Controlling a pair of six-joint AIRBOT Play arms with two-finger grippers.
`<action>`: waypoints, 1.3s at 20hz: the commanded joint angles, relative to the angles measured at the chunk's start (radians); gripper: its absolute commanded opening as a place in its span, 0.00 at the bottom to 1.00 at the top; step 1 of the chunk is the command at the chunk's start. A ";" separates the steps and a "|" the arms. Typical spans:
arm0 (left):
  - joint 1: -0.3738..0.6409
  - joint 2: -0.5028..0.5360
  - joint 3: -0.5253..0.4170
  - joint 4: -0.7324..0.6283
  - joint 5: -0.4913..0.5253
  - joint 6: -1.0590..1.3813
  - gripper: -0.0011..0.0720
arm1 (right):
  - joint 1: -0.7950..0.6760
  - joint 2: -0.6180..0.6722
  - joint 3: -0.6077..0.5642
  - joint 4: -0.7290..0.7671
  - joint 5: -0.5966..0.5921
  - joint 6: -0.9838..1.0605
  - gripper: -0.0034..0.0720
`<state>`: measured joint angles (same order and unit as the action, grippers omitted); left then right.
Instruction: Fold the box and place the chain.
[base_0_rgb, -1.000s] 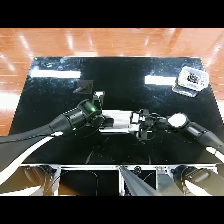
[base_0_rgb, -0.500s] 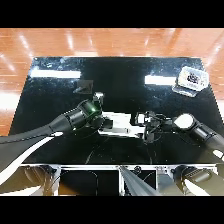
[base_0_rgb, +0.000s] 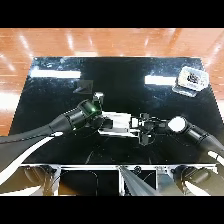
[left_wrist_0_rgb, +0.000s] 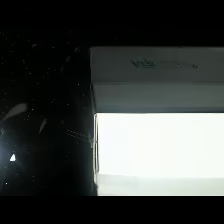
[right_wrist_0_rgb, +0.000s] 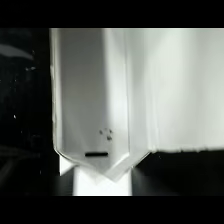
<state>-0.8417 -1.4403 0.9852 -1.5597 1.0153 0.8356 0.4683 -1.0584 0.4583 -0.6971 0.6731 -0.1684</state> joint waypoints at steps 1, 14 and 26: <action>-0.001 0.000 0.001 -0.001 0.002 0.001 0.04 | 0.037 -0.005 0.000 0.032 -0.047 -0.011 0.20; -0.001 0.000 0.001 -0.013 -0.005 0.001 0.04 | 0.041 -0.042 0.000 0.148 -0.084 -0.042 0.22; -0.001 0.000 0.001 -0.017 -0.006 0.002 0.04 | 0.041 -0.086 0.000 0.236 -0.084 -0.101 0.76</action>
<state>-0.8421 -1.4403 0.9852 -1.5723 1.0111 0.8371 0.5087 -1.1385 0.4583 -0.4919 0.5888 -0.2459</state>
